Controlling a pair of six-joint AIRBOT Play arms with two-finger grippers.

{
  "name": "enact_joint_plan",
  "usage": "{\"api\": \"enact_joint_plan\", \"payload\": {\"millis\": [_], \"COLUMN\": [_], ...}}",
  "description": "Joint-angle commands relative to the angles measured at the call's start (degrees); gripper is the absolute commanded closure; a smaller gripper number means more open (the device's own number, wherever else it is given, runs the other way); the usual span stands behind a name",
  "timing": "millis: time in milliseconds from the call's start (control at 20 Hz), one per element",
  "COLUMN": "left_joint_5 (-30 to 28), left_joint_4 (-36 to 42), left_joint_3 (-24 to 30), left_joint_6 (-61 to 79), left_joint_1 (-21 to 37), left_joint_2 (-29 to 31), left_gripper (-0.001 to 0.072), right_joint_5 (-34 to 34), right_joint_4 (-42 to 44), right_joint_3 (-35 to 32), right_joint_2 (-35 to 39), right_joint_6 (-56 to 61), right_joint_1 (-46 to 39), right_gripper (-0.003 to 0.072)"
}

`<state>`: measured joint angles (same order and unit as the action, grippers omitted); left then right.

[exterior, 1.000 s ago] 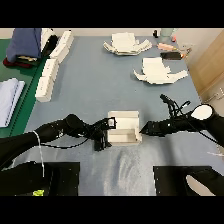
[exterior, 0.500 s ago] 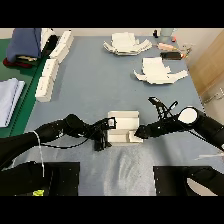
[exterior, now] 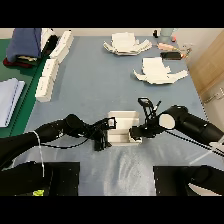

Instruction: Fold the box.

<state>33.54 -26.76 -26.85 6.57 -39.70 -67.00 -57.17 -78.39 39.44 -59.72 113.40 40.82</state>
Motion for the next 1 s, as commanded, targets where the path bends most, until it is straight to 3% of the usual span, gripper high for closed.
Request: {"api": "enact_joint_plan", "payload": {"millis": [0,200,500,600,800,950], "left_joint_5": [0.0,0.0,0.0,0.0,0.0,0.0], "left_joint_4": [0.0,0.0,0.0,0.0,0.0,0.0], "left_joint_3": [0.0,0.0,0.0,0.0,0.0,0.0], "left_joint_6": [0.0,0.0,0.0,0.0,0.0,0.0], "left_joint_1": [0.0,0.0,0.0,0.0,0.0,0.0], "left_joint_2": [0.0,0.0,0.0,0.0,0.0,0.0], "left_gripper": [0.0219,0.0218,0.0219,0.0219,0.0218,0.0219], "right_joint_5": [-6.3,-8.9,-9.9,-9.9,-9.9,-9.9], "right_joint_4": [-11.5,-13.8,-13.8,-13.9,-14.3,-14.4], "right_joint_3": [5.7,9.7,10.0,10.0,10.0,10.0], "right_joint_2": [-6.7,-11.6,-14.7,-14.9,-14.9,-14.9], "right_joint_6": [14.7,20.7,24.7,25.7,25.8,25.9], "right_joint_1": [6.0,7.2,7.2,7.2,7.2,7.2], "right_gripper": [0.023,0.0231,0.0237,0.0309,0.0588,0.0683]}}
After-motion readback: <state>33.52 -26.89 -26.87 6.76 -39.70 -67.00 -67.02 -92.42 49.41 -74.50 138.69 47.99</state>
